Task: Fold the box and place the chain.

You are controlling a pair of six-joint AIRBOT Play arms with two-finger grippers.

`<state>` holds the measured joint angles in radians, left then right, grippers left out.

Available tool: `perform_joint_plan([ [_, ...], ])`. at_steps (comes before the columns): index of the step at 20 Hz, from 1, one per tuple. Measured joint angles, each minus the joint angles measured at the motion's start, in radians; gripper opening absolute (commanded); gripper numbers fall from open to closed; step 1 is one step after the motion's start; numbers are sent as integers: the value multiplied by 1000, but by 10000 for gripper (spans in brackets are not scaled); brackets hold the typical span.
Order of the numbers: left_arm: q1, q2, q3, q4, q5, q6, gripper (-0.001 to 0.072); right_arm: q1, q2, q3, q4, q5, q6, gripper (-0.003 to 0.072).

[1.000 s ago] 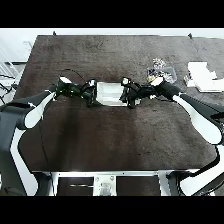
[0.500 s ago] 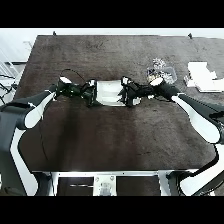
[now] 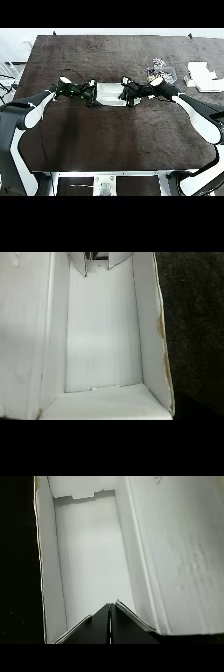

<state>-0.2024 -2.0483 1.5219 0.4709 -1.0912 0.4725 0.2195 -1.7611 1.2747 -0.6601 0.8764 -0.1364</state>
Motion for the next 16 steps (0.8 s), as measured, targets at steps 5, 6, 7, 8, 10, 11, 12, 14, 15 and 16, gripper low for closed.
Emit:
perform_joint_plan([
  [5,0,0,0,0,0,0,451,-11,85,0,-159,46,187,17],
  [6,0,0,0,0,0,0,451,-17,108,0,-181,61,224,17],
  [7,0,0,0,0,0,0,451,-24,130,0,-204,71,265,16],
  [8,0,0,0,0,0,0,451,-35,156,0,-227,80,315,16],
  [10,0,0,0,0,0,0,451,-63,204,0,-262,91,420,16],
  [11,0,0,0,0,0,0,452,-84,224,0,-280,93,470,16],
  [12,0,0,0,0,0,0,452,-103,241,0,-293,94,506,16],
  [14,0,0,0,0,0,0,451,-135,265,0,-315,95,565,16],
  [15,0,0,0,0,0,0,451,-153,272,0,-320,96,605,16],
  [16,0,0,0,0,0,-1,451,-174,277,-1,-328,94,661,16],
])
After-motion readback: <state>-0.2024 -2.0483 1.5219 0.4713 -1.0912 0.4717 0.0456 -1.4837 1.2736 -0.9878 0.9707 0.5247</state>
